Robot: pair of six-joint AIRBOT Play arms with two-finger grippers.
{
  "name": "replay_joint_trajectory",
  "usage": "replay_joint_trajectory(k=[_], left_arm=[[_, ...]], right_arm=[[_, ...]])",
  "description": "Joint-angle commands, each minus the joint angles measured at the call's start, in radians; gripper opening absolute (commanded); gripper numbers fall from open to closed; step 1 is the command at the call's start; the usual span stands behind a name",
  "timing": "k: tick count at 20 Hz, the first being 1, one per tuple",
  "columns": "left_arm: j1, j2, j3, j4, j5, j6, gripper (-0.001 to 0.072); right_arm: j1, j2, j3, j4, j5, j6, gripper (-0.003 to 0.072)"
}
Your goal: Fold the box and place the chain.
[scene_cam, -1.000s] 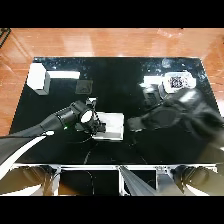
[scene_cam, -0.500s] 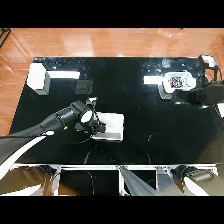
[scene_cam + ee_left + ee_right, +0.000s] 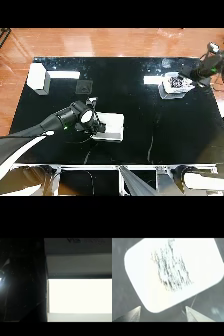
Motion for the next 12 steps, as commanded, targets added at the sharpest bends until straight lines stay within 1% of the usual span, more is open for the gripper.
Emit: replay_joint_trajectory(k=[1, 3, 5, 8, 9, 10, 12], left_arm=[[0.0, 0.0, 0.0, -0.014, 0.003, 0.0, 0.0022], [0.0, 0.0, 0.0, -0.016, 0.007, 0.0, 0.0022], [0.0, 0.0, 0.0, -0.016, 0.007, 0.0, 0.0022], [0.0, 0.0, 0.0, -0.017, 0.007, 0.0, 0.0022], [0.0, 0.0, 0.0, -0.02, 0.006, 0.0, 0.0022], [0.0, 0.0, 0.0, -0.026, 0.007, 0.0, 0.0022], [0.0, 0.0, 0.0, -0.028, 0.007, 0.0, 0.0022]], right_arm=[[-0.017, -0.21, 0.202, 0.006, -0.042, 0.003, 0.06], [-0.019, -0.281, 0.264, -0.002, -0.08, 0.0, 0.0596], [-0.019, -0.315, 0.274, -0.018, -0.096, -0.001, 0.0595], [-0.019, -0.333, 0.274, -0.019, -0.099, -0.03, 0.0594], [-0.019, -0.334, 0.274, -0.023, -0.099, -0.036, 0.0559], [-0.019, -0.334, 0.274, -0.034, -0.098, -0.042, 0.0465], [-0.019, -0.336, 0.274, -0.058, -0.098, -0.045, 0.0462]])
